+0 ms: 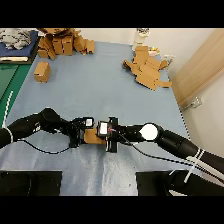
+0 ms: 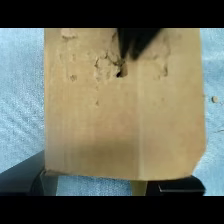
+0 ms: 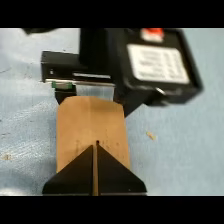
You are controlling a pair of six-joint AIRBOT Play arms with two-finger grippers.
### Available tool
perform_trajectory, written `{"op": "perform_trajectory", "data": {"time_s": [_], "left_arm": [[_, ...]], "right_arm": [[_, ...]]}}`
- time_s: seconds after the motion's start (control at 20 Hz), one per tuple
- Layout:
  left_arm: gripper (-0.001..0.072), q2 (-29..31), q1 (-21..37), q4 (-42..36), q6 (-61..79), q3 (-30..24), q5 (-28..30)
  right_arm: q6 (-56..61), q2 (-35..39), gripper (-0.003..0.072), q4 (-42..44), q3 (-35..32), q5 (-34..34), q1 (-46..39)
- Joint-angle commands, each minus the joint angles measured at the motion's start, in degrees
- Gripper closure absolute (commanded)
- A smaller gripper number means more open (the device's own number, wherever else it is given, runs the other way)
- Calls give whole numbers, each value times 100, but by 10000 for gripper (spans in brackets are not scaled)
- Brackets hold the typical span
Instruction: Fold the box.
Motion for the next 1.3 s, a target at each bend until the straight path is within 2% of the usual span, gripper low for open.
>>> {"op": "perform_trajectory", "data": {"time_s": [0.0, 0.05, 0.1, 0.15, 0.2, 0.5, 0.7, 0.9, 1.1, 1.25], "left_arm": [[202, 2, 7, 0, 2, 4, -20], [202, 2, 4, 0, 2, 4, -20], [202, 2, 7, 0, 2, 4, -15], [202, 2, 7, 0, 2, 4, -17], [202, 2, 4, 0, 2, 4, -17], [202, 2, 4, 0, 2, 4, -17], [202, 2, 4, 0, 2, 4, -20], [202, 2, 4, 0, 2, 4, -22], [202, 2, 4, 0, 2, 4, -24], [202, 2, 4, 0, 2, 4, -24]], "right_arm": [[-699, 50, 627, -39, -2, 76, 256], [-835, 39, 620, -39, -4, 160, 275], [-872, 35, 555, -37, -7, 146, 282], [-914, 35, 397, -39, -7, 111, 282], [-1021, 26, 350, -39, -4, 59, 280], [-1241, -109, 347, -39, -4, -457, 278], [-1241, -188, 344, -33, -7, -424, 280], [-1239, -345, 345, 39, -7, -85, 282], [-1237, -595, 344, 214, -4, -627, 278], [-1231, -590, 345, -109, 9, -807, 291]]}}
